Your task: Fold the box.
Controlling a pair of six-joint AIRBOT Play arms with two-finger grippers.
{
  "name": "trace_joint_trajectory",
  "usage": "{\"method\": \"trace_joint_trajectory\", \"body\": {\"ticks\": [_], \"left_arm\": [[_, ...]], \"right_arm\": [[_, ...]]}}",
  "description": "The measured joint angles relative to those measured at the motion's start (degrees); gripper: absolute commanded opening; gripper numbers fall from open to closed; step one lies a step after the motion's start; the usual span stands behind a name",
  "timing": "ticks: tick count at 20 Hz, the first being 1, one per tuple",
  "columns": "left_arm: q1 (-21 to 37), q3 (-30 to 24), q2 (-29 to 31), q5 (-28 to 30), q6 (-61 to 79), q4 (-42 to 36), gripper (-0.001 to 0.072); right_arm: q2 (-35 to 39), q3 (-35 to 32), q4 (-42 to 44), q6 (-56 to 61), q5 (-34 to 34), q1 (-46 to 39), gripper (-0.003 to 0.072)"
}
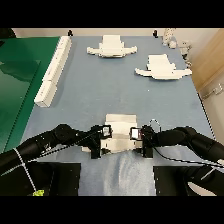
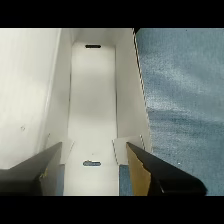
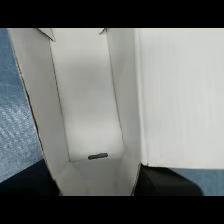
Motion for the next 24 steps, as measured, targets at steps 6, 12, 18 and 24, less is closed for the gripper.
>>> {"method": "trace_joint_trajectory", "body": {"ticks": [6, 12, 18, 24], "left_arm": [[0.0, 0.0, 0.0, -0.3, -0.1, 0.7, 0.0018], [0.7, 3.0, 3.0, -4.4, -16.1, 13.2, 0.0017], [7.6, 8.0, 16.8, -19.6, -65.2, 39.2, 0.0017], [22.9, 5.3, 22.2, -34.7, -91.9, 43.5, 0.0015]], "right_arm": [[0.0, 0.0, 0.0, 0.0, 0.2, 0.0, 0.0546], [0.0, 0.0, 0.0, 0.0, 0.1, 0.0, 0.0546], [0.0, 0.0, 0.0, 0.0, 0.0, 0.0, 0.0546], [0.0, 0.0, -0.1, 0.0, 0.0, 0.0, 0.0546]]}}
